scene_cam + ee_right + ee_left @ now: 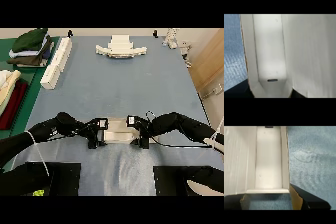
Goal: Fold the box.
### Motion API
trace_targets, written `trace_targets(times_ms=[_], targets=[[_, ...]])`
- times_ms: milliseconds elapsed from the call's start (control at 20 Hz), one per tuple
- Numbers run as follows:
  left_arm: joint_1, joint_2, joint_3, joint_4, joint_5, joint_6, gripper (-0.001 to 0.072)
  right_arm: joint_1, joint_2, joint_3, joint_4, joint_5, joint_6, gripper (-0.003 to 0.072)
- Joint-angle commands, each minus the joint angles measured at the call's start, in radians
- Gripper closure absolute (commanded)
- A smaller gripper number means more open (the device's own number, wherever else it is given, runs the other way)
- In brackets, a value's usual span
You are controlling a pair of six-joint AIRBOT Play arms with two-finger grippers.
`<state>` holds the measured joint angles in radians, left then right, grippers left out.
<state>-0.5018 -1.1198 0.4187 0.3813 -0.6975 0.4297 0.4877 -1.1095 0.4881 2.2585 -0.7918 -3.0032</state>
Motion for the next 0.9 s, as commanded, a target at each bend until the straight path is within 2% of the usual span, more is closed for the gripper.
trace_targets(times_ms=[0,450,500,550,600,850], targets=[[-0.004,-0.003,0.001,-0.001,0.011,-0.006,0.0007,0.0,0.0,0.001,0.0,0.001,0.001,0.0188],[-0.029,-0.022,0.02,0.043,0.035,-0.064,0.0008,0.0,0.0,0.001,0.0,0.001,0.001,0.0187],[-0.029,-0.022,0.02,0.043,0.034,-0.064,0.0077,0.0,0.0,0.001,0.0,0.001,0.001,0.0187],[-0.029,-0.022,0.02,0.046,0.033,-0.064,0.0194,0.0,0.0,0.001,0.0,0.001,0.001,0.0187],[-0.029,-0.022,0.02,0.046,0.033,-0.064,0.0225,0.0,0.0,0.001,0.0,0.001,0.001,0.0187],[-0.029,-0.022,0.02,0.045,0.033,-0.064,0.0224,0.0,0.0,0.001,0.0,0.001,0.001,0.0188]])
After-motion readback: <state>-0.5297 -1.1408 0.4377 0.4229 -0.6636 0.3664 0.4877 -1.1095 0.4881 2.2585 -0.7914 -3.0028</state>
